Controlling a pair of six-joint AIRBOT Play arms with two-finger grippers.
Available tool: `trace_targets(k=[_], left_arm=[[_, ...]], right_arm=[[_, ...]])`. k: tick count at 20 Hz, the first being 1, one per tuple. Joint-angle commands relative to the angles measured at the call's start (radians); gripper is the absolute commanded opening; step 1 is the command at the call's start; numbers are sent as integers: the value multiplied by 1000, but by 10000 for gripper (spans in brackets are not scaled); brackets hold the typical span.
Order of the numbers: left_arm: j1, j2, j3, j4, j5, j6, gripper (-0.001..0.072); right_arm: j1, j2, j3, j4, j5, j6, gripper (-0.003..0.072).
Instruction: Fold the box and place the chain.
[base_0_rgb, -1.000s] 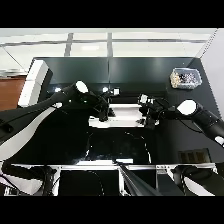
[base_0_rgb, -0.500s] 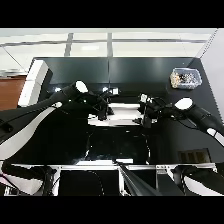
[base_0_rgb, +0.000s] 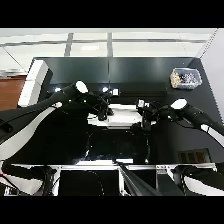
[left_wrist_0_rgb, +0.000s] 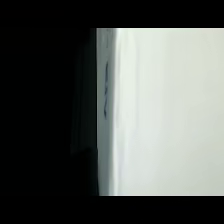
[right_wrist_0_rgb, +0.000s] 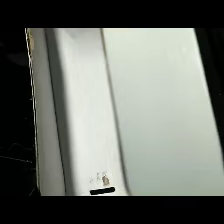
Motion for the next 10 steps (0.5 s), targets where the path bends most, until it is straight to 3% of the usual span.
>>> trace_targets(k=[1, 5, 10], left_arm=[[1, -1, 0, 2, 2, -8, 24], [1, -1, 0, 2, 2, -9, 24], [1, -1, 0, 1, 1, -9, 24]], right_arm=[[5, -24, 0, -16, 0, -48, 699], [5, -27, 0, -91, -7, -19, 699], [5, -27, 0, -83, -29, -2, 699]])
